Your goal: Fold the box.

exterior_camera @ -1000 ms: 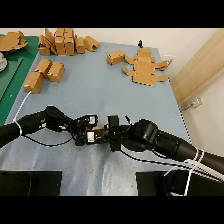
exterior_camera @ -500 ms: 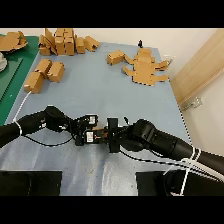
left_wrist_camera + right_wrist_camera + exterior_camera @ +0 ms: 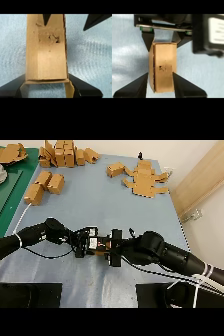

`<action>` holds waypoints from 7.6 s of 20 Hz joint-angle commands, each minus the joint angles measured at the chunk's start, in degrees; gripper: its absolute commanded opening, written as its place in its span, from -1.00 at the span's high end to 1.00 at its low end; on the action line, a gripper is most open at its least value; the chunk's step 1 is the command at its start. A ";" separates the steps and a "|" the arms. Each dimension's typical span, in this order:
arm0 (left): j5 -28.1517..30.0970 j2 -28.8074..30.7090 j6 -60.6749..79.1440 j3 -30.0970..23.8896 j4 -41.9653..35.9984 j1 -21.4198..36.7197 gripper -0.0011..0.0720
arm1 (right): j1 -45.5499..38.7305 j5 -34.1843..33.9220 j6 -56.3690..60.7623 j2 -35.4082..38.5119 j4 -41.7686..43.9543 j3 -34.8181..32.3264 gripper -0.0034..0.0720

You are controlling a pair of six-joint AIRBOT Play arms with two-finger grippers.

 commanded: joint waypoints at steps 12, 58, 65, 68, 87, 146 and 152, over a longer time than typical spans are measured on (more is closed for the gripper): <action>0.07 -0.02 0.02 0.04 0.00 0.04 -0.07 | -12.83 25.14 43.32 9.51 53.29 -21.64 0.92; 0.07 -0.02 0.02 0.04 0.00 0.04 -0.07 | -7.39 21.84 13.97 8.90 19.96 -20.90 0.90; 0.07 -0.02 0.02 0.04 0.00 0.04 -0.07 | -7.63 21.81 14.21 12.28 17.44 -21.07 0.90; 0.04 -0.02 0.02 0.04 0.00 0.04 -0.07 | -8.02 21.62 14.21 10.08 16.15 -21.07 0.90; 0.07 -0.02 0.02 0.04 0.00 0.04 -0.07 | -13.05 20.83 29.16 14.47 15.78 -17.70 0.90; 49.42 -11.98 -25.57 14.97 -15.26 27.28 -0.91 | -30.67 22.08 50.27 14.80 25.79 -15.65 0.91; 49.64 -11.06 -25.57 14.80 -15.28 27.28 -0.91 | -30.67 22.03 50.27 14.80 26.18 -15.65 0.90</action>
